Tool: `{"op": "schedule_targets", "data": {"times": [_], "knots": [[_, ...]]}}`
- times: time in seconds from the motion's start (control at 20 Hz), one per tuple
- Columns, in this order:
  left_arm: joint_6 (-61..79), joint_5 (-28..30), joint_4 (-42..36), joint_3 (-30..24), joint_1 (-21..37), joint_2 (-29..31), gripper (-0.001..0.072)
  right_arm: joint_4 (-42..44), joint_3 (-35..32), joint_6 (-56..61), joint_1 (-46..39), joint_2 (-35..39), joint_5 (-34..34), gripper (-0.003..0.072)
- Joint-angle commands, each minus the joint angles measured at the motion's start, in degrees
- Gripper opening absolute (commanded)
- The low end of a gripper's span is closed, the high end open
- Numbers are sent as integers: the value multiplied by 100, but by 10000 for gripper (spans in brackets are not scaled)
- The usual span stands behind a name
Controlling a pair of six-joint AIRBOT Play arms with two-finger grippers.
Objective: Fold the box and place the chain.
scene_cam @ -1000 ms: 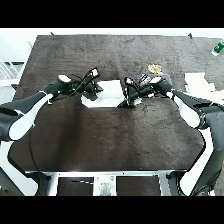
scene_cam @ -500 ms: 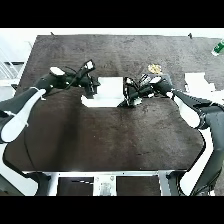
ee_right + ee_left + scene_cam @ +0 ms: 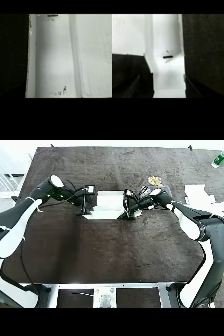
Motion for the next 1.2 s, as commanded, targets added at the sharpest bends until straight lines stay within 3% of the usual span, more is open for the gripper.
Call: {"op": "schedule_targets", "data": {"times": [0.0,0.3,0.4,0.65,0.75,1.15], "knots": [[-96,146,343,-4,-221,-101,642,0,-2,0,4,-4,0,476],[-103,212,-164,-13,-245,-267,639,0,-2,-2,4,-4,0,477],[-160,212,-162,-15,-245,-282,507,0,-2,-2,4,-4,2,477],[-251,195,-164,-15,-245,-343,507,0,-2,0,4,-4,0,477],[-245,197,-164,-15,-245,-352,407,0,-2,0,4,-4,0,477],[-232,310,-170,-15,-245,-376,408,0,-2,0,4,-4,0,476]]}}
